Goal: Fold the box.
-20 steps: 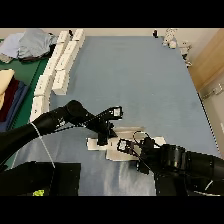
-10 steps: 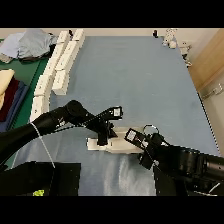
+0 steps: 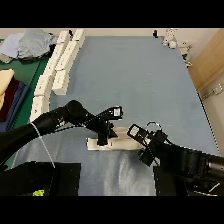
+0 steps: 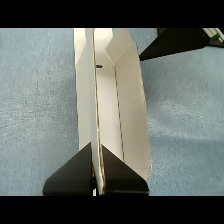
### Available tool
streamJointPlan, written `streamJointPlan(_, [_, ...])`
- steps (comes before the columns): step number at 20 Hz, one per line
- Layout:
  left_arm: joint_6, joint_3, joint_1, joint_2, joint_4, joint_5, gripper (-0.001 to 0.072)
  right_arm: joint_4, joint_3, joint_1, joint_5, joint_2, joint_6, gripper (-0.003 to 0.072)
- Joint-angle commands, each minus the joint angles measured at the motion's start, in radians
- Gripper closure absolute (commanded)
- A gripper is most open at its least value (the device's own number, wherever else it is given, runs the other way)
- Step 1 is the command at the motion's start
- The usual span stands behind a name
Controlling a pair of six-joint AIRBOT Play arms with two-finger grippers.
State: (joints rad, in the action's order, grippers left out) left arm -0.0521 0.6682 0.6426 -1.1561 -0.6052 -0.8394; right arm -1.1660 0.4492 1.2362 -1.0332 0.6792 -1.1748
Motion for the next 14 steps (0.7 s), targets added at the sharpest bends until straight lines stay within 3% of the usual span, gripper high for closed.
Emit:
streamJointPlan(1, [0.000, 0.001, 0.000, 0.000, 0.000, 0.000, 0.0697, 0.037, 0.005, -0.001, -0.005, 0.001, 0.007, 0.0005])
streamJointPlan(2, [0.000, 0.001, 0.000, 0.000, 0.000, 0.000, 0.0697, 0.037, 0.002, -0.001, -0.005, 0.001, 0.004, -0.0029])
streamJointPlan(14, [0.000, 0.001, 0.000, 0.000, 0.000, 0.000, 0.0697, 0.012, -0.005, -0.002, -0.008, 0.001, -0.031, -0.0029])
